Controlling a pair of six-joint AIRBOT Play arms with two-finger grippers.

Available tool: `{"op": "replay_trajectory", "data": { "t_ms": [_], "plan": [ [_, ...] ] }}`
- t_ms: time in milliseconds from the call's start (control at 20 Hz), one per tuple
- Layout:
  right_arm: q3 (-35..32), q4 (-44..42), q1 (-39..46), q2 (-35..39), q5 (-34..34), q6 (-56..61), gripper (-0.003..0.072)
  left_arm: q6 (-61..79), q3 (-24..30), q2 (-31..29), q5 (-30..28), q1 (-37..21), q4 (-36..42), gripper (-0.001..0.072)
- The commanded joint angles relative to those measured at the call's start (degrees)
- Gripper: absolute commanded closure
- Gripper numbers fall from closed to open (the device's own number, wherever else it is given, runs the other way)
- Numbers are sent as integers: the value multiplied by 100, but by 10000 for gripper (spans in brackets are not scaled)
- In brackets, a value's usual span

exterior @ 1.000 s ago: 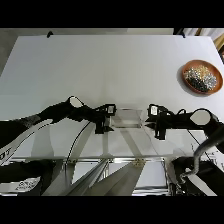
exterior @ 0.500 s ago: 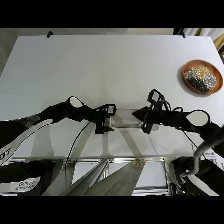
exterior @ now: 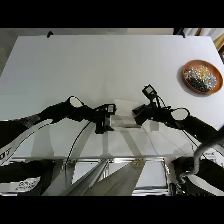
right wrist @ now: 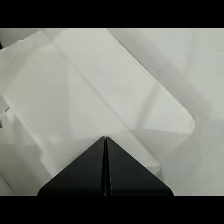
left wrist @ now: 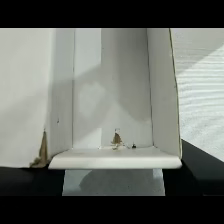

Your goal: Fold the box and place the chain.

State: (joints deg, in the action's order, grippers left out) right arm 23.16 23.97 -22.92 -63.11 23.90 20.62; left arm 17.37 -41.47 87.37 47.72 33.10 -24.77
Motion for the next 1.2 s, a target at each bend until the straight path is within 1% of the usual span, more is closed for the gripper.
{"op": "replay_trajectory", "data": {
  "t_ms": [0,100,250,350,450,550,600,700,750,800,850,900,1050,1150],
  "plan": [
    [22,15,-11,-22,129,57,666,17,-2,-4,9,-4,-15,315],
    [87,17,-11,238,348,57,666,17,-2,-4,7,-4,-15,315],
    [173,22,-11,964,575,59,666,17,-2,-4,7,-4,-15,315],
    [173,380,-11,1506,804,57,666,17,-2,-4,7,-4,-15,315],
    [173,1322,-11,2002,1303,57,667,17,-2,-4,9,-4,-15,315],
    [173,2579,-11,2398,2092,59,667,17,-2,-4,9,-4,-15,315],
    [173,3224,-11,2544,2610,59,668,17,-2,-4,9,-4,-15,315],
    [170,4249,-11,2636,3692,61,666,17,-2,-4,9,-4,-15,315],
    [162,4614,-11,2616,4168,55,666,17,-2,-4,7,-4,-15,315],
    [149,4830,-11,2592,4439,44,647,17,-2,-4,7,-4,-15,315],
    [133,4913,-11,2562,4446,-13,525,17,-2,-4,7,-4,-15,315],
    [109,4931,-11,2522,4240,-13,410,17,-2,-4,7,-4,-15,315],
    [109,4907,-11,2341,3307,-24,404,17,-2,-4,9,-4,-15,315],
    [107,4631,-11,2122,3064,-610,404,17,-2,-4,9,-4,-15,315]
  ]
}}
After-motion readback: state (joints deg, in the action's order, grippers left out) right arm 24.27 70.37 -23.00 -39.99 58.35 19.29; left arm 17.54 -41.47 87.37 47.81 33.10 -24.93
